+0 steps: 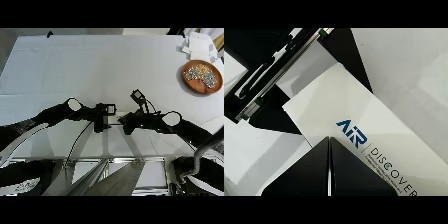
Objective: Fold the box and place the chain.
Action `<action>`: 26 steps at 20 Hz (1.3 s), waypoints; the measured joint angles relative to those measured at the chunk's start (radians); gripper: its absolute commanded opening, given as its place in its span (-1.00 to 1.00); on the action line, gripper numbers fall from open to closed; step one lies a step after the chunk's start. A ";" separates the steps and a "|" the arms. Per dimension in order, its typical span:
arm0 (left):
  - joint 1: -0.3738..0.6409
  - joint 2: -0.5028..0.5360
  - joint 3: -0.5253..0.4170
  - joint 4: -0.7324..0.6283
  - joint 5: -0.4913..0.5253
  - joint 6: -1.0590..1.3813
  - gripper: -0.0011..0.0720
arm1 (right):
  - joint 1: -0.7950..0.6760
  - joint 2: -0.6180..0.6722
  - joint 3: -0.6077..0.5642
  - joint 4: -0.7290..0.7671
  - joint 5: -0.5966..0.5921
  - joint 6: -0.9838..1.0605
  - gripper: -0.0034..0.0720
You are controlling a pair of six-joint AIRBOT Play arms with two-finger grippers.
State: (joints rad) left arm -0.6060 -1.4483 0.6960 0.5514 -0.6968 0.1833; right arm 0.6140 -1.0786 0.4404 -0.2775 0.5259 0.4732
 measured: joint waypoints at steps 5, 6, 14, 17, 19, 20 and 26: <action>0.000 0.000 0.000 0.000 -0.001 0.000 -0.60 | 0.006 -0.005 -0.019 -0.004 0.004 0.019 -0.86; 0.000 0.000 0.000 0.000 -0.002 0.000 -0.60 | 0.007 -0.005 -0.024 -0.005 0.002 0.025 -0.86; 0.000 0.000 0.000 0.000 0.000 -0.001 -0.60 | 0.008 -0.014 -0.039 -0.018 -0.034 0.086 -0.86; 0.000 0.000 0.000 0.000 0.000 -0.003 -0.60 | 0.008 -0.023 -0.039 -0.043 -0.039 0.111 -0.86; 0.000 0.000 0.000 -0.001 0.000 -0.002 -0.60 | 0.008 -0.024 -0.039 -0.052 -0.043 0.121 -0.86; 0.000 0.000 0.000 -0.001 0.000 -0.002 -0.60 | 0.008 -0.024 -0.039 -0.055 -0.044 0.122 -0.86; 0.000 0.000 0.000 -0.001 0.000 -0.002 -0.60 | 0.008 0.048 -0.032 -0.085 -0.059 0.108 -0.86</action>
State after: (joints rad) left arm -0.6064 -1.4483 0.6960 0.5507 -0.6964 0.1818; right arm 0.6220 -1.0306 0.4088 -0.3626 0.4667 0.5816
